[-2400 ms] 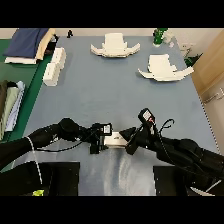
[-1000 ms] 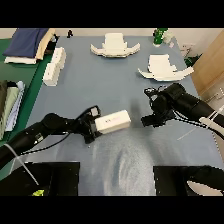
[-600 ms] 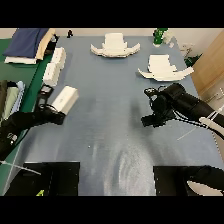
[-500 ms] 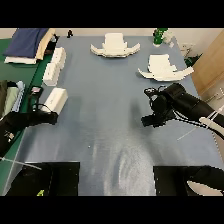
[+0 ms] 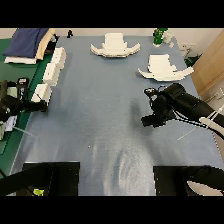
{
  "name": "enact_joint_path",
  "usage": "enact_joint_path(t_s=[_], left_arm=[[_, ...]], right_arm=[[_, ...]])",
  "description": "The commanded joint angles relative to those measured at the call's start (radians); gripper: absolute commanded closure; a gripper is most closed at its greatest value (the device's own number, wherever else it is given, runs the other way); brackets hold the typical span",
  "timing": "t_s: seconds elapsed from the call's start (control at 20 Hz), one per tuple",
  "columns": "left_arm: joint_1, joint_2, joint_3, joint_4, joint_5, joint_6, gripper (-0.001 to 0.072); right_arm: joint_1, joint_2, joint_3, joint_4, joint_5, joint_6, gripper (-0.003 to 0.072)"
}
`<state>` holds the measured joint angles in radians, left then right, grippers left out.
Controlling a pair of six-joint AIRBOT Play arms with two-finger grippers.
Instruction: Fold the box.
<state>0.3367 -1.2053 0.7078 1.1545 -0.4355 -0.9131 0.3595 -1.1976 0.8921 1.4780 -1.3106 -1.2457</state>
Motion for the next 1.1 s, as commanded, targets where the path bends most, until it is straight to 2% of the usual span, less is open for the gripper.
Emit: enact_joint_path(t_s=[0.0, 0.25, 0.4, 0.5, 1.05], left_arm=[[-0.052, -0.206, 0.192, -0.014, 0.038, -0.005, 0.0263], [-0.1, -0.418, 0.446, -0.014, 0.036, -0.066, 0.0262], [-0.1, -0.526, 0.583, -0.014, -0.02, -0.073, 0.0262], [-0.098, -0.57, 0.636, -0.012, -0.063, -0.072, 0.0263], [-0.098, -0.584, 0.641, -0.007, -0.023, -0.073, 0.0263]], right_arm=[[0.0, -0.001, 0.001, 0.0, 0.0, 0.0, 0.0666], [0.0, -0.001, 0.001, 0.0, 0.0, 0.0, 0.0666], [0.0, -0.001, 0.001, 0.0, 0.0, 0.0, 0.0665], [0.0, -0.001, 0.001, 0.0, 0.0, 0.0, 0.0666], [0.0, -0.001, 0.001, 0.0, 0.0, 0.0, 0.0666]])
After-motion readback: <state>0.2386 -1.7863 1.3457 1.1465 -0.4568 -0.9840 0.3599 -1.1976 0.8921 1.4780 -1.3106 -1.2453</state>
